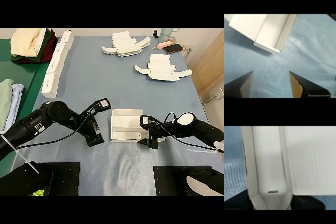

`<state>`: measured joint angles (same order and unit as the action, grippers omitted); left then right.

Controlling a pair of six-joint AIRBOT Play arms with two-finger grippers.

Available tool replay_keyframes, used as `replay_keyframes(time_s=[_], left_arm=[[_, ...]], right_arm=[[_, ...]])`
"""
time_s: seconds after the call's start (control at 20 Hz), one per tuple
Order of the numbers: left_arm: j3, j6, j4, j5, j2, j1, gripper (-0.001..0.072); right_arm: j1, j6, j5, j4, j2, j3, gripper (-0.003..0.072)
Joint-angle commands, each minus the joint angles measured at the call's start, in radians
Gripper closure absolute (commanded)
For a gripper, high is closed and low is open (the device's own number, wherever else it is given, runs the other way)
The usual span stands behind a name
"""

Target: Fold the box.

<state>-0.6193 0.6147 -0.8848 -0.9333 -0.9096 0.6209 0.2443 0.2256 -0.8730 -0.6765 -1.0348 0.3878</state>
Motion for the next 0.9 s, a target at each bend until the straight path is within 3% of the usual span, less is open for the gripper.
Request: replay_keyframes(time_s=[0.0,0.35,0.55,0.85], left_arm=[[0.153,-0.608,0.272,0.177,-0.016,-0.103,0.0014],[0.184,-1.025,0.574,0.22,-0.226,-0.103,0.0014],[0.158,-1.075,0.655,0.245,-0.249,-0.078,0.0014],[0.145,-1.071,0.607,0.246,-0.27,-0.031,0.0014]], right_arm=[[0.0,0.0,0.0,0.0,0.0,0.0,0.0169],[0.0,0.0,0.0,0.0,0.0,0.0,0.0169],[0.0,0.0,0.0,0.0,0.0,0.0,0.0169],[0.0,0.0,0.0,0.0,0.0,0.0,0.0169]])
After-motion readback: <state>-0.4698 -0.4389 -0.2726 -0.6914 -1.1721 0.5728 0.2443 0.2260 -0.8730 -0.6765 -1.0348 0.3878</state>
